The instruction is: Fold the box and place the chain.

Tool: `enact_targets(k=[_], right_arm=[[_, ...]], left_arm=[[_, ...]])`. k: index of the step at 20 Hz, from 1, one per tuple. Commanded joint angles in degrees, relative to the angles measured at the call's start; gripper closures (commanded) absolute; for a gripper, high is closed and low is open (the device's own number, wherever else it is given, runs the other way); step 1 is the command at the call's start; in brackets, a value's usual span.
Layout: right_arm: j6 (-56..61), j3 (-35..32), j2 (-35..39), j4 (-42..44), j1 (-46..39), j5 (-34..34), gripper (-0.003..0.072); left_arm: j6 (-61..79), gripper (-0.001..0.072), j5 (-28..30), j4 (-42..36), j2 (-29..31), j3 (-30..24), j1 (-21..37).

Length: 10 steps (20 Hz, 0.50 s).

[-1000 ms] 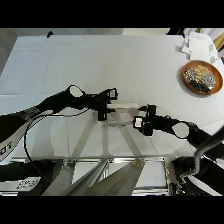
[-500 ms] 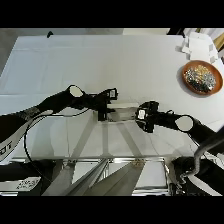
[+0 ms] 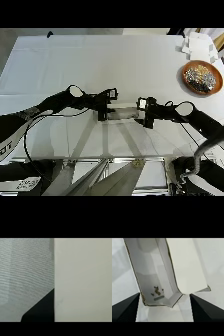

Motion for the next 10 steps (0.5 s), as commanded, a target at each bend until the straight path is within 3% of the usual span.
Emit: enact_targets(k=[1, 10], right_arm=[[-2.9, 0.6, -0.7, 0.3, -1.5, 3.3, 0.0002], [-7.6, 0.8, -4.3, 0.5, -2.9, 5.9, 0.0002]], left_arm=[[0.0, 0.0697, 0.0, 0.0, 0.0, 0.0, 0.0], [0.0, 0.0697, 0.0, 0.0, 0.0, 0.0, 0.0]])
